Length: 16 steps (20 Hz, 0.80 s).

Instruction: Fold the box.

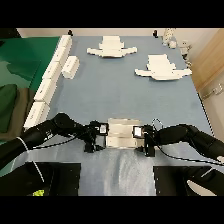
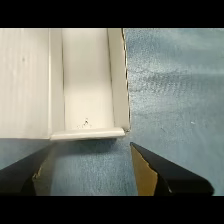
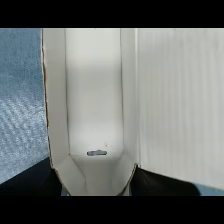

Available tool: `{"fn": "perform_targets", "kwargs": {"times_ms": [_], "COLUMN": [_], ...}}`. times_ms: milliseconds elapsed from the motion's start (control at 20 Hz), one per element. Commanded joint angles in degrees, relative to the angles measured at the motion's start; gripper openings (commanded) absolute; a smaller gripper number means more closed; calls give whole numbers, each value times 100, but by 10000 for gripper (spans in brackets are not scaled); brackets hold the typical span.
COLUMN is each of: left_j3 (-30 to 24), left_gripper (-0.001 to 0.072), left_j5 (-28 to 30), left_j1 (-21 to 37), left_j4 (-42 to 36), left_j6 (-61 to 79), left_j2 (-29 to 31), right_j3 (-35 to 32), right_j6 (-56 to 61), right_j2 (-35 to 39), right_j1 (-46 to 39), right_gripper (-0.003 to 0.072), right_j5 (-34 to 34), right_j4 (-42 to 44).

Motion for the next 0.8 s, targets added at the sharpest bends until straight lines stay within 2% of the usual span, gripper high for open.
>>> {"fn": "perform_targets", "kwargs": {"times_ms": [0, 450, 750], "left_j3": [-72, -70, -72], "left_gripper": [690, 690, 690], "left_j5": [308, 358, 713], "left_j1": [-74, -361, -586], "left_j4": [-254, -380, -654], "left_j6": [-44, -37, -31], "left_j2": [-35, -291, -546], "right_j3": [4, 4, 4], "right_j6": [2, 2, 2], "right_j2": [0, 0, 0], "right_j1": [-2, -2, -2], "right_gripper": [517, 517, 516], "right_j5": [2, 2, 2], "right_j4": [2, 2, 2]}}
